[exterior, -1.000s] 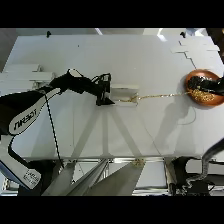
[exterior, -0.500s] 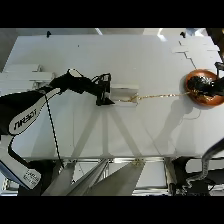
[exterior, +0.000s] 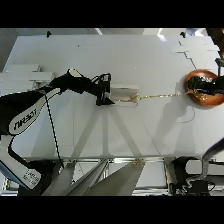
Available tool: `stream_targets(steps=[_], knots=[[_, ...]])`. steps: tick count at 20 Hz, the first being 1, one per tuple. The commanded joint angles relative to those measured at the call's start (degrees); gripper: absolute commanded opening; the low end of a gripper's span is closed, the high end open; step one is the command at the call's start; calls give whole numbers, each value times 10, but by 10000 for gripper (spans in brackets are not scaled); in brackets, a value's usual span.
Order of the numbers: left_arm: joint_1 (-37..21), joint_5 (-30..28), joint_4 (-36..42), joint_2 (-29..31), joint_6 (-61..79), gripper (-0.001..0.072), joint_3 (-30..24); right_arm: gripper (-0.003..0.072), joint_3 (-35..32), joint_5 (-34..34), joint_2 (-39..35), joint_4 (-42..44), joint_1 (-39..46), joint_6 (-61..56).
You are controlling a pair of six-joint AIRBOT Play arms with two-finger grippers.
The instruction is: Fold the box and place the chain.
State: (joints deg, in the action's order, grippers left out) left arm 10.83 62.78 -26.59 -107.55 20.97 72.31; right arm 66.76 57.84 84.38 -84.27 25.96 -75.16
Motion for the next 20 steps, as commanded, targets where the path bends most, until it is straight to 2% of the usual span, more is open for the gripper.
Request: stream_targets(steps=[1,6,10,14,18,20], knots=[[0,0,0,0,0,297,0,12,1,26,-75,12,-11,0],[0,0,0,0,0,297,0,12,1,139,-162,34,-51,5],[0,0,0,0,0,297,0,12,1,193,-181,35,-132,7],[0,0,0,0,0,297,0,12,1,169,-179,44,-231,6],[0,0,0,0,0,297,0,12,1,107,-156,153,-303,7],[0,0,0,0,0,297,0,12,1,84,-139,166,-339,7]])
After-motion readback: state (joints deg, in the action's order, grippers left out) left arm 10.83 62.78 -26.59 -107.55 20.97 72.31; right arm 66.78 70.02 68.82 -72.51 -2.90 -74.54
